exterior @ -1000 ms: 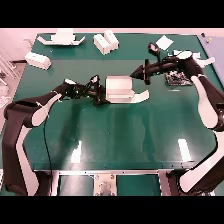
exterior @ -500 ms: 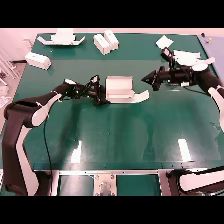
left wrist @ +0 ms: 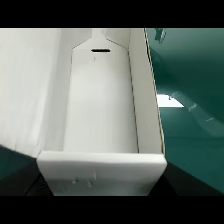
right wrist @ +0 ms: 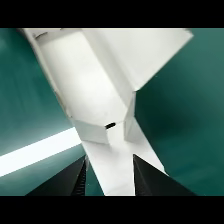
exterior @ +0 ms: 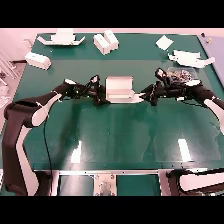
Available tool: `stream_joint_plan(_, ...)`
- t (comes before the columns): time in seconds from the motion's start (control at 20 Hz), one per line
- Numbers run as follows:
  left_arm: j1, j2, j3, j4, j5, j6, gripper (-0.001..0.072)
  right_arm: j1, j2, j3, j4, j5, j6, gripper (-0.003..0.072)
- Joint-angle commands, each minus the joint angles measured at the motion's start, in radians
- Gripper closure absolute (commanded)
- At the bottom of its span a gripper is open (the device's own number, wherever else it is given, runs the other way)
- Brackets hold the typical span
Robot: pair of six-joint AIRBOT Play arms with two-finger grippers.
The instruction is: Fold the box and place the chain.
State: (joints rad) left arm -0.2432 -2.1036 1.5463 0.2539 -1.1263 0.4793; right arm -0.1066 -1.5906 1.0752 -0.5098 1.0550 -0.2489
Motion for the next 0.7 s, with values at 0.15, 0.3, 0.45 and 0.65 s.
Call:
stream_joint_plan(0.15,0.001,0.001,0.000,0.000,0.000,0.000,0.0173,0.001,-0.047,0.012,-0.004,0.077,-0.228,0.0355)
stream_joint_plan(0.3,0.001,0.001,0.000,0.000,0.000,0.000,0.0173,0.002,-0.100,0.070,-0.004,0.083,-0.253,0.0355)
stream_joint_plan(0.45,0.001,0.001,0.000,0.000,0.000,0.000,0.0173,0.000,-0.146,0.136,-0.003,0.084,-0.253,0.0355)
stream_joint_plan(0.65,0.001,0.001,0.000,0.000,0.000,0.000,0.0173,0.008,-0.186,0.190,-0.002,0.117,-0.249,0.0355)
